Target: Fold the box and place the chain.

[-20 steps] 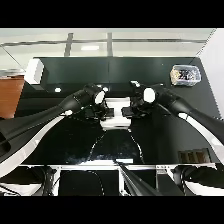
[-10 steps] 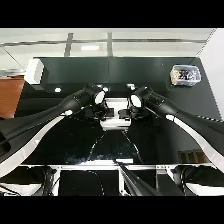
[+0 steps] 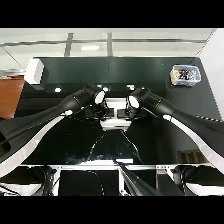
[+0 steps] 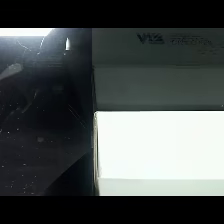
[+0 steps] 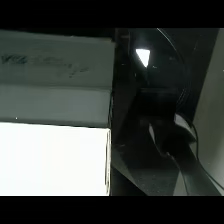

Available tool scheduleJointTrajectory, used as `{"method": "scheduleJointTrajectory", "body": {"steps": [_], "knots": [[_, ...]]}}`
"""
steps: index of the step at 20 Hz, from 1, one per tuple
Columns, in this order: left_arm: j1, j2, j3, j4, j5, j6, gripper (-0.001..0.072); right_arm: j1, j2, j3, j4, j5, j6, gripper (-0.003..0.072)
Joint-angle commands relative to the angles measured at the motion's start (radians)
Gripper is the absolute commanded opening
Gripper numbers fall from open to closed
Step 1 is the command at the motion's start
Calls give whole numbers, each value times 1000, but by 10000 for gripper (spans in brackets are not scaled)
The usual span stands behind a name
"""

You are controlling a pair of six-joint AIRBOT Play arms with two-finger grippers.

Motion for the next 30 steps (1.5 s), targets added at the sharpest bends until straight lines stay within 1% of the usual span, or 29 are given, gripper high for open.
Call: {"method": "scheduleJointTrajectory", "body": {"steps": [1, 4, 5, 6, 14, 15, 16, 21, 22, 23, 25, 26, 29, 30], "knots": [[1, -1, 0, 1, 0, 2, 26, 0, -6, 0, 13, -5, 8, 10], [1, -1, 0, 1, 0, 2, 26, 0, -6, 0, 13, 3, 11, 16], [1, -1, 0, 1, 0, 2, 26, 0, -6, 0, 14, 3, 11, 103], [1, -1, 0, 1, 0, 2, 26, 0, -6, 0, 14, 3, 11, 149], [1, -1, 0, 1, 0, 2, 26, 0, -18, 0, 23, 4, 11, 145], [1, -1, 0, 1, 0, 2, 26, 0, -22, 0, 26, 3, 11, 116], [1, -1, 0, 1, -2, 2, 26, 0, -23, 0, 25, 2, 10, 11], [1, -1, 0, 1, -3, 2, 25, -14, -17, 9, 11, 37, -2, 17], [1, -1, 0, 1, -3, 2, 26, -19, -8, 14, 9, 41, -2, 184], [1, -1, 0, 1, -3, 2, 26, -24, 7, 18, 9, 41, -8, 323], [1, -1, 0, 1, -3, 2, 26, -37, 65, 22, 3, 46, -74, 326], [1, -1, 0, 1, -3, 2, 26, -45, 114, 23, 3, 52, -111, 326], [1, -1, 0, 1, -3, 2, 26, -71, 304, 23, -6, 59, -203, 326], [1, -1, 0, 1, -3, 2, 26, -89, 374, 22, -43, 60, -211, 326]]}}
